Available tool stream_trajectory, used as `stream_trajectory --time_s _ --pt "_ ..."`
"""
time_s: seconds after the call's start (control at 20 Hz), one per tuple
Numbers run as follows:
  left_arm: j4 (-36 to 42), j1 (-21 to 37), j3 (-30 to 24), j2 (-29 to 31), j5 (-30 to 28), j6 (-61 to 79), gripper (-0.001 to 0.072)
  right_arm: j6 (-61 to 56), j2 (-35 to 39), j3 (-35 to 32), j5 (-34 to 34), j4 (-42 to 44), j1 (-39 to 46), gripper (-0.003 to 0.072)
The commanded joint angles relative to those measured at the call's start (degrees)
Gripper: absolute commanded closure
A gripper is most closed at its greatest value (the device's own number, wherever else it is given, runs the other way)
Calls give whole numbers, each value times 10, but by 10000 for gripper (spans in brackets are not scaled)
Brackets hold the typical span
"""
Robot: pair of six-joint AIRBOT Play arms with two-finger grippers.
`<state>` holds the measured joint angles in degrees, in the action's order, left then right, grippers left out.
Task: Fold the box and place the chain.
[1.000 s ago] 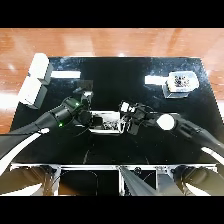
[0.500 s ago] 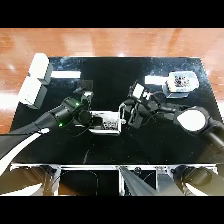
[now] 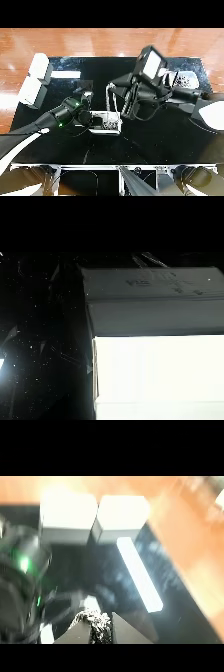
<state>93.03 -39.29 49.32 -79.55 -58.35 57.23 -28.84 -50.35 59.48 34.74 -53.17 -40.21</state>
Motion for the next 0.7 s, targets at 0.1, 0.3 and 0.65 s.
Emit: stream_trajectory --time_s 0.1,0.3,0.65 --pt "0 0 0 0 1 0 687 0 -4 47 -40 23 -21 649" --pt "0 0 0 0 1 0 687 2 -19 84 -66 22 -45 649" --pt "0 0 0 0 1 0 687 -1 -39 100 -38 23 -45 648"
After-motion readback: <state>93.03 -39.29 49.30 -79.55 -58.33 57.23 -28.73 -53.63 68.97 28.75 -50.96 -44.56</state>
